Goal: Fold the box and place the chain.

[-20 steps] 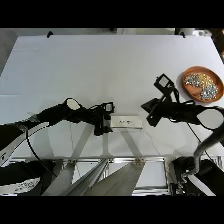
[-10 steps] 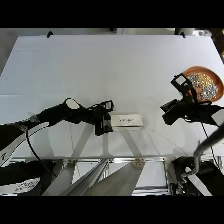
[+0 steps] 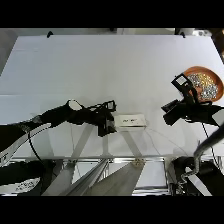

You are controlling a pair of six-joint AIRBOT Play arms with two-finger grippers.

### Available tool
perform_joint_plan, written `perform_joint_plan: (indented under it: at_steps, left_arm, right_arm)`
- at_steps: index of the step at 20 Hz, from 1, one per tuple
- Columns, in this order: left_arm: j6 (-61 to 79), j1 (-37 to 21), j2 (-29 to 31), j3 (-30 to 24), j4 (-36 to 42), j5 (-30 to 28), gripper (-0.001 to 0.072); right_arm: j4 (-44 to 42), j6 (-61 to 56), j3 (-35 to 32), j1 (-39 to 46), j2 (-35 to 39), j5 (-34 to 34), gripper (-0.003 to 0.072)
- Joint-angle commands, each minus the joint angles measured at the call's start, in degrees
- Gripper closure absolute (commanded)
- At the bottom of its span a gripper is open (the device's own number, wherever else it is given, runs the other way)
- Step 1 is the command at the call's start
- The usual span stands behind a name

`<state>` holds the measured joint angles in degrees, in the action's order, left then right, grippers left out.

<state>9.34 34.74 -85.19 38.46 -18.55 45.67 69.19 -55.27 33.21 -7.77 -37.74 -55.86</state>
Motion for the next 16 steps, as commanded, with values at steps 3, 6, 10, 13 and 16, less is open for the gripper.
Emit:
perform_joint_plan:
  at_steps: [3,6,10,13,16]
  left_arm:
    - [2.91,-0.04,2.54,0.0,-0.37,-12.35,0.0705]
    - [2.86,-0.22,6.38,0.0,-0.35,-22.05,0.0705]
    - [0.57,-3.45,13.09,0.0,-0.37,-27.56,0.0705]
    - [-5.03,-11.08,16.44,0.0,-0.72,-27.76,0.0705]
    - [-12.46,-19.93,17.18,-0.02,-8.7,-25.2,0.0706]
  right_arm:
    - [0.11,0.02,0.04,0.04,-0.02,0.09,0.0669]
    - [0.22,0.02,0.04,0.04,-0.02,0.11,0.0669]
    - [1.88,0.02,0.04,0.04,-0.02,0.11,0.0669]
    - [3.04,0.02,0.04,0.04,-0.02,0.09,0.0669]
    - [3.04,0.0,0.04,0.04,-0.02,0.09,0.0669]
